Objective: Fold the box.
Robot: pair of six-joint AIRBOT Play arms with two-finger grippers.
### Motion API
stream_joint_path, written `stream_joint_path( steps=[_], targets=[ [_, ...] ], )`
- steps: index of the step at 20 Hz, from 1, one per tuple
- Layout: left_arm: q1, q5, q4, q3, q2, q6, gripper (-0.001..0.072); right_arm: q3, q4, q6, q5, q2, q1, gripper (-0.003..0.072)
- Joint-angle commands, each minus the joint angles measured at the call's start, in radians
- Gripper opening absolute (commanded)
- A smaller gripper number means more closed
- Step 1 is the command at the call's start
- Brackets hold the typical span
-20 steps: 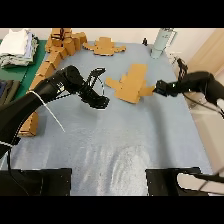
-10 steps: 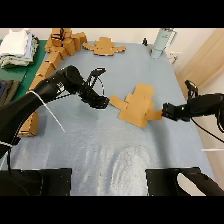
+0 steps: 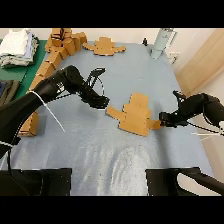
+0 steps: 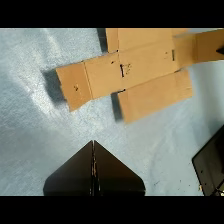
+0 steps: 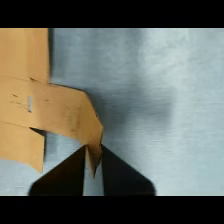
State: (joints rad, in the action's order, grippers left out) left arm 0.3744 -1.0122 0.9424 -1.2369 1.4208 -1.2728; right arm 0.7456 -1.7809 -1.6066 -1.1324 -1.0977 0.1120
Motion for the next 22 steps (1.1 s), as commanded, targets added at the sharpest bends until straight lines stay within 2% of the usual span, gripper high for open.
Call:
stream_joint_path(
  steps=[1, 6, 8, 11, 12, 13, 14, 15, 18, 20, 22],
  targets=[
    [0.0, 0.016, 0.0, 0.0, 0.0, 0.0, 0.001, 0.007, 0.044, -0.017, 0.033, -0.031, 0.0, 0.0212],
    [0.0, 0.026, -0.001, 0.0, 0.001, 0.0, 0.001, 0.008, 0.044, -0.028, 0.052, -0.061, 0.0, 0.0211],
    [0.0, 0.022, -0.018, 0.0, 0.001, 0.0, 0.0011, 0.018, -0.052, -0.111, 0.053, -0.091, 0.0, 0.0211],
    [0.0, 0.007, -0.046, -0.001, 0.0, 0.002, 0.0013, 0.032, -0.281, -0.261, 0.054, -0.128, 0.0, 0.021],
    [-0.001, 0.001, -0.046, -0.001, 0.0, 0.002, 0.0031, 0.039, -0.317, -0.285, 0.053, -0.136, 0.0, 0.021],
    [-0.002, -0.007, -0.046, -0.001, 0.0, 0.002, 0.0316, 0.044, -0.331, -0.302, 0.055, -0.139, -0.001, 0.0207],
    [-0.003, -0.013, -0.053, -0.001, 0.0, 0.0, 0.0579, 0.05, -0.334, -0.313, 0.053, -0.14, -0.001, 0.0157],
    [-0.005, -0.018, -0.053, -0.005, 0.0, 0.001, 0.0582, 0.056, -0.338, -0.327, 0.051, -0.14, -0.001, 0.0002],
    [-0.029, -0.022, -0.062, -0.027, 0.0, 0.013, 0.0583, 0.063, -0.454, -0.43, 0.044, -0.139, -0.002, 0.0002],
    [-0.071, -0.03, -0.124, -0.04, 0.0, 0.061, 0.0584, 0.063, -0.579, -0.515, 0.026, -0.14, -0.027, 0.0001],
    [-0.127, -0.055, -0.192, -0.039, 0.001, 0.093, 0.0584, 0.062, -0.612, -0.543, 0.02, -0.15, -0.097, 0.0]
  ],
)
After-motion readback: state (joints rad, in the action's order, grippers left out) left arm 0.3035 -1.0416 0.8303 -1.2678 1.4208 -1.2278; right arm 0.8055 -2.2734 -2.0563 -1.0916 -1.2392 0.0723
